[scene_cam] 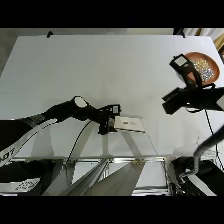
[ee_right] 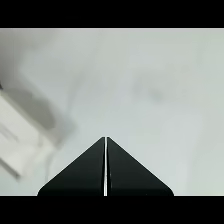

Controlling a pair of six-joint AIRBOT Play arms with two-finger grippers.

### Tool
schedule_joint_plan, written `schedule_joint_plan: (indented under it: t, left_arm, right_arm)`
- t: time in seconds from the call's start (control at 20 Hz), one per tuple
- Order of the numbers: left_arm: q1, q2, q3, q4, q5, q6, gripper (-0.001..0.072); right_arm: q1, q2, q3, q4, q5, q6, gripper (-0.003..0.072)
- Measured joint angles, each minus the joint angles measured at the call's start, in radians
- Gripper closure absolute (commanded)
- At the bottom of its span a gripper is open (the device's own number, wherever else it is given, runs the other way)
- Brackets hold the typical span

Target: Fold the box and place the chain.

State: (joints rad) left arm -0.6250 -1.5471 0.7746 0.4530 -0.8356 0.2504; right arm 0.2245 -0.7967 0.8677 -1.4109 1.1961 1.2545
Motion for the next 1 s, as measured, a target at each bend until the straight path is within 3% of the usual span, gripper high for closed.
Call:
schedule_joint_plan:
  t: [0.1, 0.25, 0.45, 0.55, 0.65, 1.0]
  left_arm:
    - [0.0, 0.0, 0.0, 0.0, 0.0, 0.0, 0.0573]
    - [0.0, 0.0, 0.0, 0.0, 0.0, -0.001, 0.0573]
    - [0.0, 0.0, 0.0, -0.004, -0.013, -0.011, 0.0578]
    - [0.0, 0.003, 0.0, -0.004, -0.024, -0.015, 0.0702]
    - [0.002, 0.023, 0.0, -0.004, -0.033, -0.016, 0.0704]
    - [0.065, 0.276, 0.0, 0.005, 0.013, -0.115, 0.0702]
  right_arm:
    - [-0.113, -0.055, 0.017, -0.035, 0.17, 0.058, 0.0681]
    - [-0.252, -0.134, 0.026, -0.044, 0.267, 0.101, 0.068]
    - [-0.328, -0.223, 0.028, 0.018, 0.264, 0.122, 0.0678]
    - [-0.341, -0.257, 0.029, 0.063, 0.246, 0.127, 0.0678]
    - [-0.347, -0.278, 0.029, 0.094, 0.222, 0.13, 0.0677]
    - [-0.354, -0.3, 0.029, 0.13, 0.177, 0.133, 0.0677]
